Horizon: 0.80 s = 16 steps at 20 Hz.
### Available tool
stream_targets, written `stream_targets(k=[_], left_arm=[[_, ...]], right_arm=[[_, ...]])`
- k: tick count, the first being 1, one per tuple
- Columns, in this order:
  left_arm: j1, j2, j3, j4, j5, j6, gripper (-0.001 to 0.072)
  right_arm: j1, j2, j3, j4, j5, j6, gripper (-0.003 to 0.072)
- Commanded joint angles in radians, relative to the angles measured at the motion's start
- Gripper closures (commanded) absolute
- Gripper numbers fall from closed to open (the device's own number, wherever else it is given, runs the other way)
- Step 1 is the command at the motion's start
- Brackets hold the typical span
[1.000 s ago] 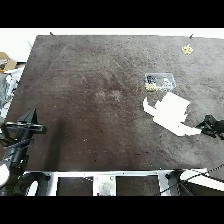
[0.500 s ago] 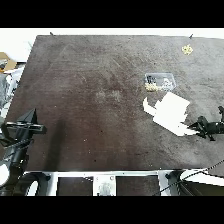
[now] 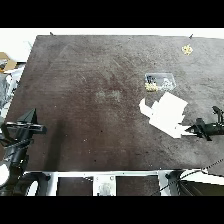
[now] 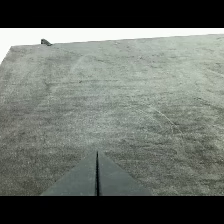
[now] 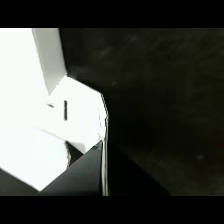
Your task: Fold the box and place the chain.
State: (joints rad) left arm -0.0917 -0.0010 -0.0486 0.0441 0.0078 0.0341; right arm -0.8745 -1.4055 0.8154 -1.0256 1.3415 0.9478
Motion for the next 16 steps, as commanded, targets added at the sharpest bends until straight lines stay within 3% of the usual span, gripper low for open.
stream_targets(k=[1,6,10,12,16], left_arm=[[0.0,0.0,0.0,0.0,0.0,0.0,0.0699],[0.0,0.0,0.0,0.0,0.001,0.0,0.0699],[0.0,0.0,0.0,0.0,0.0,0.0,0.0699],[0.0,0.0,0.0,0.0,-0.001,0.0,0.07],[0.0,0.0,0.0,0.001,0.03,0.0,0.0699]], right_arm=[[0.0,0.07,-0.023,0.029,0.104,-0.063,0.0684],[0.012,0.247,-0.21,0.27,0.11,-0.124,0.0684],[0.219,0.311,-0.314,0.377,0.064,-0.14,0.0684],[0.38,0.31,-0.315,0.481,-0.025,-0.14,0.0684],[0.706,0.248,-0.251,0.6,-0.322,-0.141,0.0684]])
